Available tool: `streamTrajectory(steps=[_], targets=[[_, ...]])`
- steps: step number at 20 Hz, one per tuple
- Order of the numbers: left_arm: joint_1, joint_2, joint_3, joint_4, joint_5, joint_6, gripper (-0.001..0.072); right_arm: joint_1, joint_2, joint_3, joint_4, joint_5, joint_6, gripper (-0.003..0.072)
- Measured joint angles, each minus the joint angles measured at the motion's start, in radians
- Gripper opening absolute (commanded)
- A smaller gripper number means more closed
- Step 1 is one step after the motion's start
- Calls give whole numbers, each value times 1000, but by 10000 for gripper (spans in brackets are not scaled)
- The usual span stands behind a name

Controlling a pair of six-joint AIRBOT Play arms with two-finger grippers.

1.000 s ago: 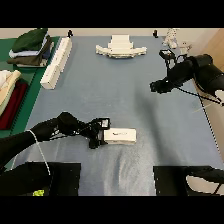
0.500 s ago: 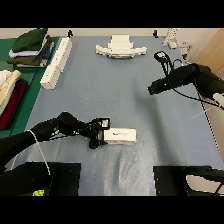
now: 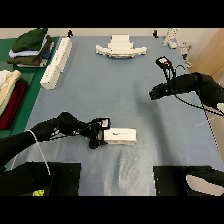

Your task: Fold the box.

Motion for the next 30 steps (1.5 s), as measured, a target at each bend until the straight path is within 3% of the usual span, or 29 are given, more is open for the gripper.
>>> streamTrajectory(steps=[5, 8, 13, 17, 21, 23, 27, 30], targets=[[33, 77, 0, -8, 4, -84, 485, 0, 4, -6, -2, -21, -2, 5], [147, 183, 0, 54, 3, -263, 485, 0, 4, -6, -3, -23, -3, 5], [461, 346, 0, 345, -50, -643, 485, 0, 4, -6, -5, -26, -3, 5], [772, 402, 0, 494, -95, -820, 485, 0, 4, -6, -6, -27, -3, 5], [1037, 388, 0, 550, -71, -869, 485, 0, 4, -6, -6, -27, -3, 5], [1106, 360, 0, 560, -34, -867, 485, 0, 4, -6, -6, -27, -3, 5], [1144, 267, 13, 555, 77, -855, 485, 0, 4, -6, -6, -27, -3, 5], [1115, 169, 50, 536, 160, -851, 485, 0, 4, -6, -6, -27, -3, 6]])
